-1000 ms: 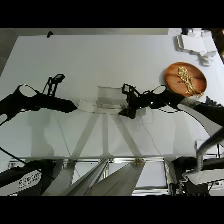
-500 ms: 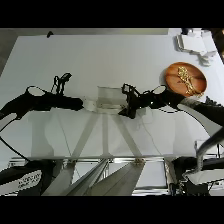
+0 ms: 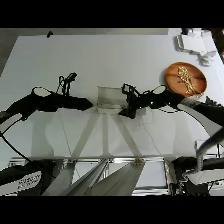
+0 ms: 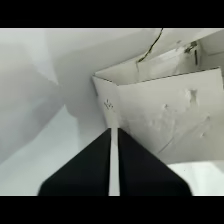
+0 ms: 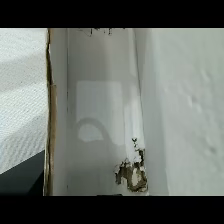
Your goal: Fold the box and place the chain.
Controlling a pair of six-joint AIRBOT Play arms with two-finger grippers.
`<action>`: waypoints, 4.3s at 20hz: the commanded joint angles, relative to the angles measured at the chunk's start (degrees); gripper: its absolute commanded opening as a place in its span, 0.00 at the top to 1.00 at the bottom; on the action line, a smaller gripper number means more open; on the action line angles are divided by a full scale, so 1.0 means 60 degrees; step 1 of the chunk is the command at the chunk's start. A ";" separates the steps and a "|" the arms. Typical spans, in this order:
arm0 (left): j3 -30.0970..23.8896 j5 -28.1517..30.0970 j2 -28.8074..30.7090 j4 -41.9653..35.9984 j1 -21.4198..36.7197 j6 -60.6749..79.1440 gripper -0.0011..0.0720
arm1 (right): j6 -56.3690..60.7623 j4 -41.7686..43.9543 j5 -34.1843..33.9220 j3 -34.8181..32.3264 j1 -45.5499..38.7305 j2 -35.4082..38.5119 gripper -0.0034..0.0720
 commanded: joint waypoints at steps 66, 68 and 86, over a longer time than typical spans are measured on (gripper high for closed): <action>0.3807 -0.0656 -0.1665 1.0371 -0.5122 -1.3162 0.97 | 0.0004 0.0004 0.0000 -0.0004 0.0004 0.0007 0.42; 0.3807 -0.0652 -0.1661 1.0276 -0.5089 -1.3158 0.97 | 0.0004 0.0004 0.0000 -0.0004 0.0004 0.0007 0.42; 0.3792 -0.1949 0.0506 0.5085 -0.0175 -0.1821 0.27 | 0.0004 0.0004 0.0000 -0.0004 0.0004 0.0007 0.42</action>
